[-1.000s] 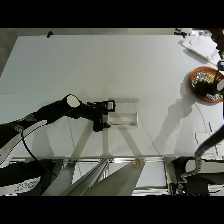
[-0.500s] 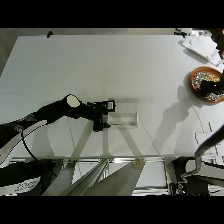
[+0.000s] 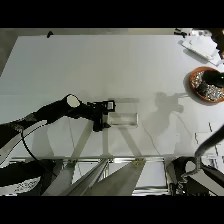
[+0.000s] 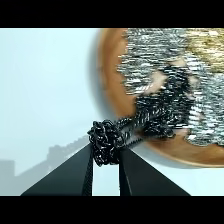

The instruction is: Fold the box and place the chain.

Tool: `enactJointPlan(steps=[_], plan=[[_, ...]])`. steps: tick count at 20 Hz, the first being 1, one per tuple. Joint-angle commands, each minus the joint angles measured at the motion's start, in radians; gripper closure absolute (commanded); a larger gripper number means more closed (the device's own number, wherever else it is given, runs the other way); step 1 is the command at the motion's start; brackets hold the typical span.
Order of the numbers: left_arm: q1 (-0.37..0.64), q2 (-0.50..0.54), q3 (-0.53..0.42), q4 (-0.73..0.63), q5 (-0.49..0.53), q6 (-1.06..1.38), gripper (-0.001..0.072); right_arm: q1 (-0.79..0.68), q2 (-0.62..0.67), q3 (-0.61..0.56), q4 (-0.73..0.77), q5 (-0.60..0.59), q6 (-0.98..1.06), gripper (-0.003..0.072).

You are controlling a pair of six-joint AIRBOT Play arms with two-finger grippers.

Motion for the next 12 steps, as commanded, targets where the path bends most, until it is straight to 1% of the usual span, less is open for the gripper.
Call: enactJointPlan(steps=[1, 6, 10, 12], plan=[[0.001, 0.000, 0.000, 0.000, 0.000, 0.000, 0.0257, 0.151, 0.119, 0.000, 0.048, 0.101, -0.018, 0.0679], [0.001, 0.000, 0.000, 0.000, 0.000, 0.000, 0.0257, 0.350, 0.261, 0.000, 0.048, 0.167, -0.005, 0.0678], [0.001, 0.000, 0.000, 0.000, 0.000, 0.000, 0.0257, 0.494, 0.314, 0.000, 0.042, 0.216, 0.000, 0.0679], [0.001, 0.000, 0.000, 0.000, 0.000, 0.000, 0.0257, 0.561, 0.322, 0.000, 0.018, 0.229, 0.054, 0.0679]])
